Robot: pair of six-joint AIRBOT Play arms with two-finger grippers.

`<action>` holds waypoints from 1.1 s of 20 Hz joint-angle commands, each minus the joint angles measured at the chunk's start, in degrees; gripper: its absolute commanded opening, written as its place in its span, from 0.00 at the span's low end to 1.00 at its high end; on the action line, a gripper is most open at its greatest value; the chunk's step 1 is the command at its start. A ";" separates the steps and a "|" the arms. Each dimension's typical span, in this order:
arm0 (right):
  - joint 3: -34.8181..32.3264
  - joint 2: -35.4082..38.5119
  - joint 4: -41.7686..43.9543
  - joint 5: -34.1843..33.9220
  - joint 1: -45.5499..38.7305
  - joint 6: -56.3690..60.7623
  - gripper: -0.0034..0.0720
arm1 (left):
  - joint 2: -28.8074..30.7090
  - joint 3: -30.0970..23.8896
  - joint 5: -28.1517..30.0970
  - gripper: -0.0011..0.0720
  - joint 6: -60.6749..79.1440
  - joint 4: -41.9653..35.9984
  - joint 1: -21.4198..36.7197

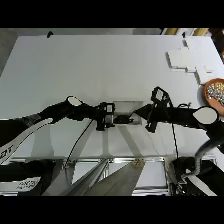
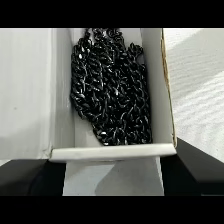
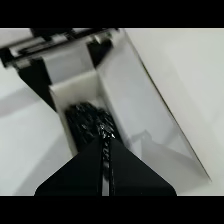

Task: Fold the box and place the chain.

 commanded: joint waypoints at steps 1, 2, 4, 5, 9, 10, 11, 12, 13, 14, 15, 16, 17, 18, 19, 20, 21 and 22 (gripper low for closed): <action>0.00 -1.33 3.26 -11.08 9.70 0.37 0.06 | 0.02 0.00 0.02 0.03 0.02 0.02 0.00; 0.00 -2.40 3.26 -14.29 11.67 0.37 0.06 | 0.02 0.00 0.02 0.03 0.02 0.02 0.00; 0.00 -5.25 3.21 -16.83 13.64 0.37 0.07 | 0.02 0.00 0.02 0.03 0.02 0.02 0.00; 0.00 -6.84 3.13 -16.68 13.75 0.42 0.07 | 0.02 0.00 0.02 0.03 0.02 0.02 0.00; 3.10 -8.26 -8.07 -8.61 11.63 1.57 0.43 | 0.02 0.00 0.00 0.03 0.02 0.02 0.00; 5.40 -8.26 -11.34 -4.04 9.14 3.04 0.43 | 0.02 0.00 0.02 0.03 0.02 0.02 0.00; 7.89 -8.26 -13.66 0.20 5.70 4.28 0.43 | 0.02 0.00 0.02 0.03 0.02 0.02 0.00; 9.92 -8.26 -14.93 3.91 2.14 4.15 0.43 | 0.02 0.00 0.02 0.03 0.02 0.02 0.00; 11.58 -8.26 -15.96 6.71 -1.81 3.43 0.43 | 0.02 0.00 0.02 0.03 0.02 0.04 0.00; 12.46 -8.26 -16.63 7.28 -5.55 1.77 0.42 | 0.02 0.00 0.02 0.03 0.02 0.02 0.00; 12.52 -8.26 -16.37 7.06 -8.74 0.04 0.42 | 0.02 0.00 0.02 0.03 0.02 0.02 0.00; 12.50 -8.39 -16.83 7.58 -11.56 -1.53 0.42 | 0.02 0.00 0.02 0.03 0.02 0.02 0.00; 12.50 -8.76 -18.27 8.22 -13.42 -3.32 0.42 | 0.02 0.00 0.00 0.03 0.02 0.02 0.00; 12.50 -9.60 -20.65 8.61 -14.32 -5.20 0.42 | 0.02 0.00 0.02 0.03 0.02 0.02 0.00; 12.48 -11.02 -23.93 8.79 -14.47 -6.01 0.43 | 0.02 0.00 0.00 0.03 0.02 0.02 0.00; 12.48 -12.81 -26.64 9.42 -14.47 -6.03 0.43 | 0.02 0.00 0.02 0.03 0.02 0.02 0.00; 12.46 -14.53 -28.79 10.67 -14.47 -6.12 0.43 | 0.02 0.00 0.02 0.03 0.02 0.02 0.00; 12.46 -16.24 -30.73 12.37 -14.47 -6.14 0.43 | 0.02 0.00 0.00 0.03 0.02 0.02 0.00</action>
